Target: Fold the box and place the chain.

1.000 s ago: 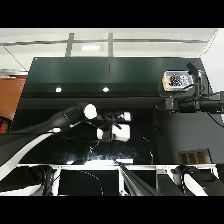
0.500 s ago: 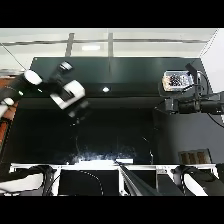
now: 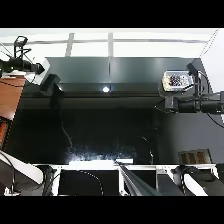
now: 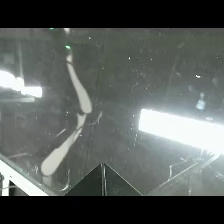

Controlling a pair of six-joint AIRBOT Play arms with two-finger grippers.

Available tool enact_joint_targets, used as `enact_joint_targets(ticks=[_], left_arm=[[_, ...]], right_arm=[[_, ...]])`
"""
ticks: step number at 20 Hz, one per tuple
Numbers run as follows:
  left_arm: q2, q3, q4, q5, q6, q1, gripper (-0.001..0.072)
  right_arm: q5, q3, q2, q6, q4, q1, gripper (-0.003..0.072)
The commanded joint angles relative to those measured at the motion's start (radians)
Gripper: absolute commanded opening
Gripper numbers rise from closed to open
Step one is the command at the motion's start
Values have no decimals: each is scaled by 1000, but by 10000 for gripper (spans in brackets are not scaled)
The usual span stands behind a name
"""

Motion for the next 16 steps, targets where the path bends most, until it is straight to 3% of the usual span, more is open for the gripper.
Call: enact_joint_targets(ticks=[1,2,3,5,7,10,11,13,15,16], left_arm=[[-146,180,40,-33,-100,23,429],[-156,196,66,-34,-153,21,609],[-154,199,71,-19,-229,21,707],[-138,231,97,-71,-303,21,707],[-98,285,129,-190,-310,21,707],[42,296,136,-350,-391,21,707],[97,290,134,-445,-410,21,707],[190,231,112,-649,-418,22,706],[270,111,-21,-818,-419,16,695],[319,20,-96,-840,-421,6,612]], right_arm=[[-51,1,0,18,2,0,14],[-64,1,0,18,2,0,14],[-74,1,0,18,1,0,14],[-77,1,0,18,-2,0,14],[-64,1,0,18,0,0,14],[-53,2,0,18,5,0,14],[-18,11,0,17,-21,-5,13],[124,78,1,19,-203,-45,13],[159,113,28,66,-302,-82,13],[137,113,59,66,-318,-84,12]])
